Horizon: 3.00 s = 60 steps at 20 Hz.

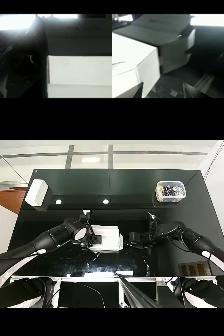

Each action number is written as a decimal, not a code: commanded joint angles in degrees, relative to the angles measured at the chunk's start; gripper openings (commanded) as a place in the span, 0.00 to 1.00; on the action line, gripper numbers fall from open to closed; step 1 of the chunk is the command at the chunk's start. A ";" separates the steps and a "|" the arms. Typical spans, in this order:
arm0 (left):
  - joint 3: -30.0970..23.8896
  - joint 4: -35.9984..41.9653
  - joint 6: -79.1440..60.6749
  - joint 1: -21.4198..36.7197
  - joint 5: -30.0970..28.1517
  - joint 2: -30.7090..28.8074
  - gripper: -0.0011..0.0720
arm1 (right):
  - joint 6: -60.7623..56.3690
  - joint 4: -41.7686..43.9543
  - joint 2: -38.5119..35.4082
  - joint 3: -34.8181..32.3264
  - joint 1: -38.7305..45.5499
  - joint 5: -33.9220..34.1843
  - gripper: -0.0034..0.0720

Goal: Fold the box and place the chain.

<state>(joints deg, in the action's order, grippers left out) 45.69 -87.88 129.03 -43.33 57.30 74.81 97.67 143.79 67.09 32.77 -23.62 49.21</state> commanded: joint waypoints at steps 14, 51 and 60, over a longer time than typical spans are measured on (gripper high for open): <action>0.00 0.02 -0.02 0.04 -0.11 0.04 0.06 | -9.90 -5.09 0.63 3.98 -13.77 -11.96 0.81; 0.00 0.00 -0.15 0.04 0.39 0.26 0.06 | -58.29 -53.31 18.78 29.35 -30.91 9.75 0.34; 0.00 0.04 -0.13 0.04 0.35 0.26 0.06 | -59.82 -53.40 19.52 29.79 -30.91 8.68 0.29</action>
<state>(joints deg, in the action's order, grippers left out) 45.69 -87.81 128.90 -43.33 57.63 75.05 38.41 90.39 86.15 62.22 -54.50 58.11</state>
